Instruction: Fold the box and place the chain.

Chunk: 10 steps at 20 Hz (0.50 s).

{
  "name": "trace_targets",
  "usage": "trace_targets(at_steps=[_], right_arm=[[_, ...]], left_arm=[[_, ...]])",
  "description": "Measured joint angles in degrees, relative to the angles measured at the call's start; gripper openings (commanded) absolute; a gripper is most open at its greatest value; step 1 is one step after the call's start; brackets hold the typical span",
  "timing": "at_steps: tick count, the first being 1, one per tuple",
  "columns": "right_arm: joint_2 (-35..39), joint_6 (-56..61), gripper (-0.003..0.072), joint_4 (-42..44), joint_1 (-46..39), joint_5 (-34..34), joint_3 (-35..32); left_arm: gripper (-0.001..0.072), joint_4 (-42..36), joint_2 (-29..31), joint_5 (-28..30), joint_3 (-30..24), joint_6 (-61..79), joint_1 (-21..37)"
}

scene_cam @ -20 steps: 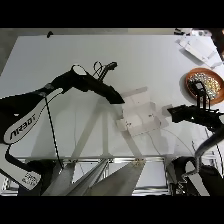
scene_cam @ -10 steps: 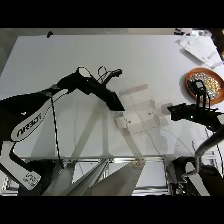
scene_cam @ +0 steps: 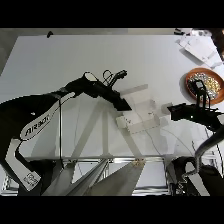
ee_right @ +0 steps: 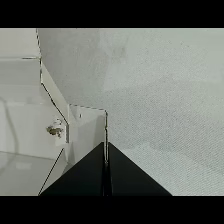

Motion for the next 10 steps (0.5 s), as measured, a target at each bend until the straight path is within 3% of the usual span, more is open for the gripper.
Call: trace_targets(at_steps=[2, 5, 6, 10], right_arm=[[0.0, 0.0, 0.0013, 0.0, 0.0, 0.0, 0.0], [0.0, 0.0, 0.0013, 0.0, 0.0, 0.0, 0.0], [0.0, 0.0, 0.0014, 0.0, 0.0, 0.0, 0.0], [0.0, 0.0, 0.0036, 0.0, 0.0, 0.1, 0.0]], left_arm=[[0.0388, 1.0, -0.2, -0.4, 0.0, 0.2, -0.1], [0.015, 2.4, -0.3, -1.3, 0.0, 0.3, -0.2], [0.0021, 2.6, -0.3, -1.4, 0.0, 0.4, -0.2], [0.0002, 3.4, -0.2, -1.3, 0.0, 1.7, -0.2]])
